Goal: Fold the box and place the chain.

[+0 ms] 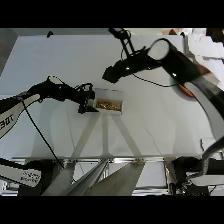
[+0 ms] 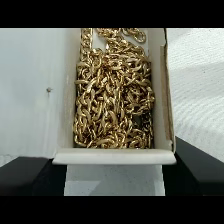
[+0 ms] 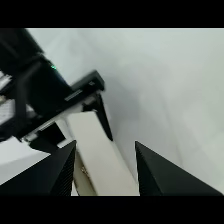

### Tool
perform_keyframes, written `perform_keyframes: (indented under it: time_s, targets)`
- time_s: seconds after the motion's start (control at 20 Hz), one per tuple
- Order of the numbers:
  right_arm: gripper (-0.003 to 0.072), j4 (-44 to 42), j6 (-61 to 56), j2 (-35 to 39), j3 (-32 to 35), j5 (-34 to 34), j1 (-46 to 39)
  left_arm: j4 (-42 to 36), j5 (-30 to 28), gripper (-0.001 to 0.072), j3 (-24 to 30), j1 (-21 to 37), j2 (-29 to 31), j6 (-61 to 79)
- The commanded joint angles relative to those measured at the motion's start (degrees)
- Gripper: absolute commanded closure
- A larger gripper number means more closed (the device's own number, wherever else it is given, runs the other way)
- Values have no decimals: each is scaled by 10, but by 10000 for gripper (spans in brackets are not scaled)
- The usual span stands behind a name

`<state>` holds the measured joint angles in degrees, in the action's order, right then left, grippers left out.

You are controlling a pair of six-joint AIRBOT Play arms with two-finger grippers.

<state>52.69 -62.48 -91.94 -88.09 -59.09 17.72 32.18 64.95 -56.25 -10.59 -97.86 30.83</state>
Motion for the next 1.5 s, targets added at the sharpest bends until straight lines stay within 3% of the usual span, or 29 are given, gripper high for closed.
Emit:
perform_keyframes:
  time_s: [0.0, 0.2, 0.35, 0.55, 0.65, 1.0, 1.35, 1.45]
  targets:
    - [277, 20, -45, -94, -54, -98, -1, 0, 0, 371, 0, 0, 0, 0]
    - [278, -8, 5, -132, -54, -121, -1, 0, 0, 371, 0, 0, 0, 0]
    - [279, -38, 41, -131, -54, -126, 0, 0, 0, 371, 0, 0, 0, 0]
    - [279, -18, 77, -104, -40, -150, 8, 0, 0, 371, 0, 0, 0, 0]
    - [279, -16, 100, -74, -13, -120, 13, 0, 0, 371, 0, 0, 0, 0]
    - [277, 23, 205, 41, 178, 49, 44, 0, 0, 371, 0, 0, 0, 0]
    - [274, 99, 245, 66, 204, 94, 81, 0, 0, 371, 0, 0, 0, 0]
    - [234, 105, 272, 80, 211, 113, 92, 0, 0, 371, 0, 0, 0, 0]
